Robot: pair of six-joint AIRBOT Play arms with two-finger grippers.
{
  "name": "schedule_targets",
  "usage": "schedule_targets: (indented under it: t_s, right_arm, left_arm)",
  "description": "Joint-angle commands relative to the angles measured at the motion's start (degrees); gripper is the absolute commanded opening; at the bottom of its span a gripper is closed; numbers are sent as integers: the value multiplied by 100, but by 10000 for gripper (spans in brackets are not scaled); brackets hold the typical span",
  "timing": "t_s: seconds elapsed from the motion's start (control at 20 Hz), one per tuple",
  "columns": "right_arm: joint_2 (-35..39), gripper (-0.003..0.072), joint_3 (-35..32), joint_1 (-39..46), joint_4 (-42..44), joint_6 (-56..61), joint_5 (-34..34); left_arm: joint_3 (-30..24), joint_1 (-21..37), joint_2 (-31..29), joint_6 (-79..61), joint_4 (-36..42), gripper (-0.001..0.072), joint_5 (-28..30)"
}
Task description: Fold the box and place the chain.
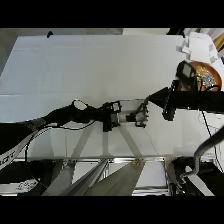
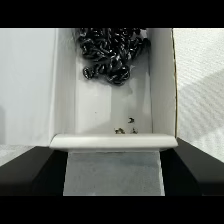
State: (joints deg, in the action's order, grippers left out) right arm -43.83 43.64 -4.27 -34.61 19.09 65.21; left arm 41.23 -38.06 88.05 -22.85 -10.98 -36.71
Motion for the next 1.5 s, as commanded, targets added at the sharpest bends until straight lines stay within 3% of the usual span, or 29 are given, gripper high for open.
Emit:
schedule_targets:
  t_s: [0.0,0.2,0.4,0.65,0.9,1.0,1.1,1.3,1.45]
  right_arm:
    - [20,8,160,-35,636,66,166]
    - [-81,8,160,-455,503,66,-11]
    - [-654,8,157,-789,-105,514,-328]
    - [-1563,9,94,-793,-765,767,85]
    - [-2109,10,-361,-793,-758,767,-94]
    - [-2142,32,-448,-793,-761,767,-223]
    - [-2142,189,-452,-793,-734,774,-382]
    - [-1985,199,-452,-782,-758,1099,-474]
    - [-1423,193,-452,-573,-905,1729,-343]
  left_arm:
    - [4,0,-2,-2,0,252,2]
    - [4,0,-2,-2,0,252,2]
    - [4,0,-2,-2,0,252,2]
    - [4,0,-2,-2,0,252,2]
    - [4,0,-2,-4,0,252,2]
    - [4,0,-2,-2,0,252,2]
    - [4,0,-2,-2,0,252,2]
    - [4,0,-2,-2,0,252,2]
    - [4,0,-2,-2,0,252,2]
